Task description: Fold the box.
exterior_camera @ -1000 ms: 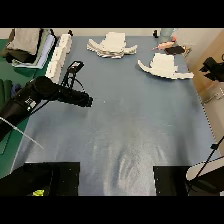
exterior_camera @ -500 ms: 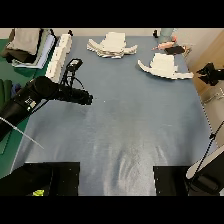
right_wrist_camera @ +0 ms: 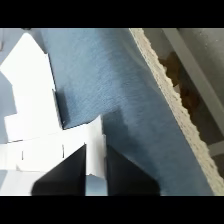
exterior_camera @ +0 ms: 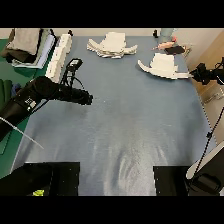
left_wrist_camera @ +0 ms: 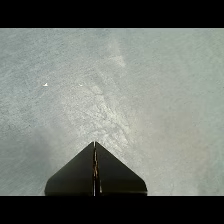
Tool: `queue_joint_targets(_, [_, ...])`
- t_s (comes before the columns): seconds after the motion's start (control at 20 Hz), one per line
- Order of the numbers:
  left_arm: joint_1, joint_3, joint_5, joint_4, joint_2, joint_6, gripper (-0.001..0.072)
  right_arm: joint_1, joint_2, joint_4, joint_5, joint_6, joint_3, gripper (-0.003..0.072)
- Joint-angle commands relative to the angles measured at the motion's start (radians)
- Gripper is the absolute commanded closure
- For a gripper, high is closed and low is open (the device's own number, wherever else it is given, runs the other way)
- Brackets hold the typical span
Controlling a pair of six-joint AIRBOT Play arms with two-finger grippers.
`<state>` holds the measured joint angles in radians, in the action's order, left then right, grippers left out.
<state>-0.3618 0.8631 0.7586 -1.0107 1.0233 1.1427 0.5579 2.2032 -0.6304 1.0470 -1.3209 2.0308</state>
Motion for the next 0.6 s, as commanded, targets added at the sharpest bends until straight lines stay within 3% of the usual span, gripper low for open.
queue_joint_targets(0.0, [0.001, 0.0, 0.0, 0.0, -0.001, 0.0, 0.0693, -0.004, 0.002, 0.156, 0.088, 0.079, 0.002, 0.0654])
queue_joint_targets(0.1, [0.001, 0.0, 0.0, 0.0, -0.001, 0.0, 0.0693, -0.006, -0.008, 0.25, 0.146, 0.115, 0.002, 0.0685])
queue_joint_targets(0.25, [0.001, 0.0, 0.0, 0.001, -0.001, 0.0, 0.0694, -0.034, -0.05, 0.259, 0.232, 0.115, -0.003, 0.0688])
queue_joint_targets(0.4, [0.001, 0.0, 0.002, 0.001, -0.001, 0.054, 0.0694, -0.087, -0.137, 0.146, 0.283, 0.099, -0.053, 0.069])
queue_joint_targets(0.55, [0.001, 0.0, 0.023, 0.001, -0.001, 0.081, 0.0694, -0.14, -0.255, -0.001, 0.29, 0.062, -0.201, 0.069])
